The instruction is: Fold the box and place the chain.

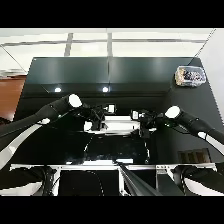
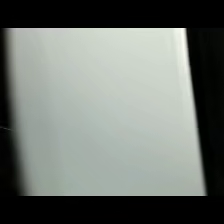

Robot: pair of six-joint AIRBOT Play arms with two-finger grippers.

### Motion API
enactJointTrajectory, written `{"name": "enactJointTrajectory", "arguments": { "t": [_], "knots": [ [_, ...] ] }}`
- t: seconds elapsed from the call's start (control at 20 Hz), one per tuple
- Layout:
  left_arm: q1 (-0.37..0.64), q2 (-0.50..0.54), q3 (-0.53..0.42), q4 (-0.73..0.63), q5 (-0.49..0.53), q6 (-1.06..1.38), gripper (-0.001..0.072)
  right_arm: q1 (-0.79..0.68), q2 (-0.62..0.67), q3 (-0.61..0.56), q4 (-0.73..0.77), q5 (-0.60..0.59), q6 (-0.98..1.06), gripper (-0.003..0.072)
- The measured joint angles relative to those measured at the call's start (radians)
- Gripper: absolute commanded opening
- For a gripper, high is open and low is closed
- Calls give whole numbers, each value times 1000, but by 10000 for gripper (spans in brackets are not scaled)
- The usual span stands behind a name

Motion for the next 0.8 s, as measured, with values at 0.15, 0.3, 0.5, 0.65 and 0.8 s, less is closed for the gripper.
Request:
{"name": "enactJointTrajectory", "arguments": {
  "t": [0.15, 0.3, 0.5, 0.65, 0.8],
  "knots": [
    [1, 56, 12, 78, 2, -136, 640, 0, 0, 0, -1, 0, 0, 419],
    [8, 134, 16, 227, -26, -376, 613, 0, 0, 0, -1, 0, 0, 419],
    [71, 216, 19, 339, -119, -682, 23, 0, 0, 0, -1, 0, -1, 419],
    [151, 239, 12, 326, -240, -822, 27, 1, 0, 0, -1, 0, -1, 419],
    [204, 247, -24, 166, -317, -883, 27, 1, 0, 0, -1, 0, 0, 419]
  ]
}}
